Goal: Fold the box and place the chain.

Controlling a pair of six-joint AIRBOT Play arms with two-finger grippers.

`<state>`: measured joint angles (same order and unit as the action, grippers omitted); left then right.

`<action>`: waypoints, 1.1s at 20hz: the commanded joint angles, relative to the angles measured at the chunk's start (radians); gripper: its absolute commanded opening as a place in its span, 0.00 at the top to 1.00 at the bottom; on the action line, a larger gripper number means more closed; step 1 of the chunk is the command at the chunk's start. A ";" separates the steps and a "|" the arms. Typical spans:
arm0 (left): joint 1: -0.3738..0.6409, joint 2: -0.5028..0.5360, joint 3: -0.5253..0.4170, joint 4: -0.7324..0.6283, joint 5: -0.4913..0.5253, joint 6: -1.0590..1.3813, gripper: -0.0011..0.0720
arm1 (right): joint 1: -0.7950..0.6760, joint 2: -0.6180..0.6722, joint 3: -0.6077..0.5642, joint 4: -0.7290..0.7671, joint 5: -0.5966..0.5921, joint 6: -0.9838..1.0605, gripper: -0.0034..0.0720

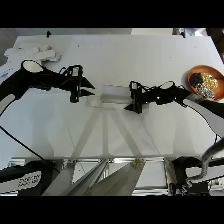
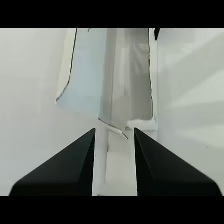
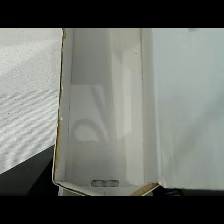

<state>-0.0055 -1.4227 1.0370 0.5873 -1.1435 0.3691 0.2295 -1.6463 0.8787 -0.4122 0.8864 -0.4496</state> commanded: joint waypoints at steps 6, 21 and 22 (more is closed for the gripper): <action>-0.106 -0.064 0.000 0.220 0.245 -0.057 0.60 | 0.000 0.000 0.000 0.001 0.000 0.000 0.34; -0.208 -0.135 0.000 0.270 0.275 -0.084 0.61 | 0.000 0.000 0.000 0.001 0.000 0.000 0.34; -0.208 -0.135 0.000 0.270 0.275 -0.084 0.61 | 0.000 0.000 0.000 0.001 0.000 0.000 0.34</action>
<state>-0.2047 -1.5524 1.0370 0.8555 -0.8703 0.2859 0.2295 -1.6463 0.8787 -0.4114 0.8867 -0.4500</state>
